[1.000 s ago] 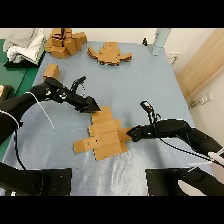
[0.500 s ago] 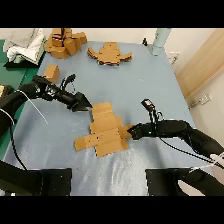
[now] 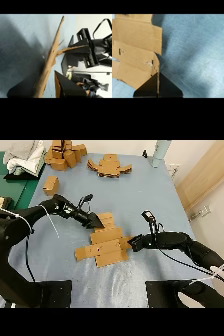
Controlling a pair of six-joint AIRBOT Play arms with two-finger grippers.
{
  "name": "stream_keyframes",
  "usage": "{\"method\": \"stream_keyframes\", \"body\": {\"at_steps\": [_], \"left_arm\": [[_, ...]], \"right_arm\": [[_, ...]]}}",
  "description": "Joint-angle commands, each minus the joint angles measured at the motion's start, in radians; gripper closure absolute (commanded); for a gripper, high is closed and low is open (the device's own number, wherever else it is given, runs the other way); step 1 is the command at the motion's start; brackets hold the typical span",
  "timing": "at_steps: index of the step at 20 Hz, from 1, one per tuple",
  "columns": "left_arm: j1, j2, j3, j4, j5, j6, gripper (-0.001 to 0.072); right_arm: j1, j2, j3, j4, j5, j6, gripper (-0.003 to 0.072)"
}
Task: Fold the box.
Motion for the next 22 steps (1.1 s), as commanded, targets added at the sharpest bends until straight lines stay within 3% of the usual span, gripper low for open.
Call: {"method": "stream_keyframes", "body": {"at_steps": [1,5,7,8,9,12,13,15,18,22], "left_arm": [[-0.007,-0.022,0.023,-0.022,-0.048,0.044,0.043],[0.003,-0.022,0.024,0.013,-0.072,0.043,0.0432],[0.002,-0.022,0.024,0.054,-0.074,0.041,0.0609],[0.002,-0.022,0.024,0.06,-0.066,0.045,0.0611],[0.002,-0.022,0.026,0.059,-0.055,0.055,0.0701],[0.002,-0.022,0.037,0.056,-0.029,0.079,0.0701],[0.002,-0.022,0.041,0.056,-0.027,0.089,0.0701],[-0.002,-0.022,0.052,0.056,-0.02,0.118,0.0703],[-0.041,0.002,0.077,0.055,0.045,0.212,0.0706],[-0.136,0.091,0.077,0.058,0.134,0.368,0.0707]], "right_arm": [[0.001,0.001,0.0,-0.01,0.0,0.0,0.0683],[0.001,0.001,0.0,-0.014,0.002,0.0,0.0683],[0.001,0.001,0.0,-0.014,0.002,0.0,0.0683],[0.001,0.001,0.0,-0.014,0.002,0.0,0.0683],[0.001,0.001,0.0,-0.014,0.002,0.0,0.0683],[0.001,0.001,0.0,-0.014,0.001,0.0,0.068],[0.001,0.001,0.0,-0.014,0.002,0.0,0.0613],[0.0,0.001,0.0,-0.016,0.031,0.001,0.0313],[-0.068,0.002,0.026,-0.069,0.081,0.133,0.0302],[-0.238,0.005,0.151,-0.125,0.076,0.229,0.0301]]}}
